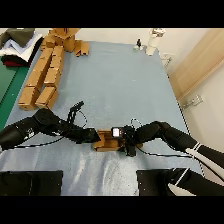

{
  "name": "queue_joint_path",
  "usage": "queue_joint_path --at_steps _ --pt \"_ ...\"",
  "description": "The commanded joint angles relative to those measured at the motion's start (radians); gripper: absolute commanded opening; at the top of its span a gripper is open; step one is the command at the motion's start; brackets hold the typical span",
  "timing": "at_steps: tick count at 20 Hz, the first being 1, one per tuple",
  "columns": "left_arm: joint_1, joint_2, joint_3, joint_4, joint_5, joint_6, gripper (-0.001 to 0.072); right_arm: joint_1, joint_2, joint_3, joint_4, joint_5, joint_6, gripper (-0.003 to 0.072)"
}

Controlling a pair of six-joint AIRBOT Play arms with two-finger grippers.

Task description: Fold the box.

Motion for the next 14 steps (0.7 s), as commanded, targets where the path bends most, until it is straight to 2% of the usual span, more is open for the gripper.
queue_joint_path --at_steps 1,5,8,11,14 --pt "-0.020 -0.001 0.001 0.016 0.038 -0.053 0.0487 0.000 0.000 0.001 0.000 0.001 0.000 0.0418" --pt "-0.142 -0.001 0.003 0.256 0.152 -0.373 0.0486 0.000 0.000 0.001 0.000 0.000 0.000 0.0417" --pt "-0.247 -0.002 0.047 0.463 0.214 -0.605 0.0487 0.000 0.000 0.001 0.000 0.000 0.000 0.0418" --pt "-0.306 -0.002 0.098 0.725 0.183 -0.867 0.0486 0.000 0.000 0.001 0.000 0.000 0.000 0.0417" --pt "-0.335 -0.005 0.118 0.771 0.149 -0.917 0.0486 0.000 0.000 0.001 0.000 0.000 0.000 0.0418"
